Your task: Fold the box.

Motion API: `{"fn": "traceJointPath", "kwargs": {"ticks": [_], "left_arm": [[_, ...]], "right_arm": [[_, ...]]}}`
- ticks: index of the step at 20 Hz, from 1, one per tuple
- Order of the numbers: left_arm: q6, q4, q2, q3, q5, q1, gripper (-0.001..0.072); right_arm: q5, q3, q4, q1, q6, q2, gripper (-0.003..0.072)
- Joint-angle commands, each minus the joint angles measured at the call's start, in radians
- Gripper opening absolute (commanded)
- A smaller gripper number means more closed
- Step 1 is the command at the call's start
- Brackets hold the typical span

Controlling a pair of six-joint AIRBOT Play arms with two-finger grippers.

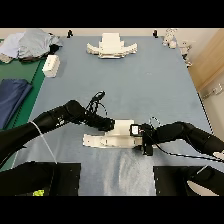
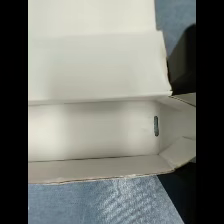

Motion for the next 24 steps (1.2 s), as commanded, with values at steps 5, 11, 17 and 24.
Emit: {"fn": "traceJointPath", "kwargs": {"ticks": [5, 11, 17, 24], "left_arm": [[-0.039, 0.021, -0.071, 0.003, -0.028, 0.010, 0.0011], [0.034, 0.062, 0.018, 0.083, -0.029, 0.011, 0.0011], [0.033, 0.229, 0.276, 0.093, -0.123, 0.010, 0.0011], [0.080, 0.258, 0.554, -0.072, -0.209, 0.008, 0.0011]], "right_arm": [[0.000, 0.000, 0.001, 0.001, 0.000, 0.000, 0.0503], [0.000, 0.000, 0.001, 0.001, 0.000, 0.000, 0.0503], [0.000, 0.000, 0.001, 0.001, 0.000, 0.000, 0.0503], [0.000, 0.000, 0.001, 0.001, 0.000, 0.001, 0.0504]]}}
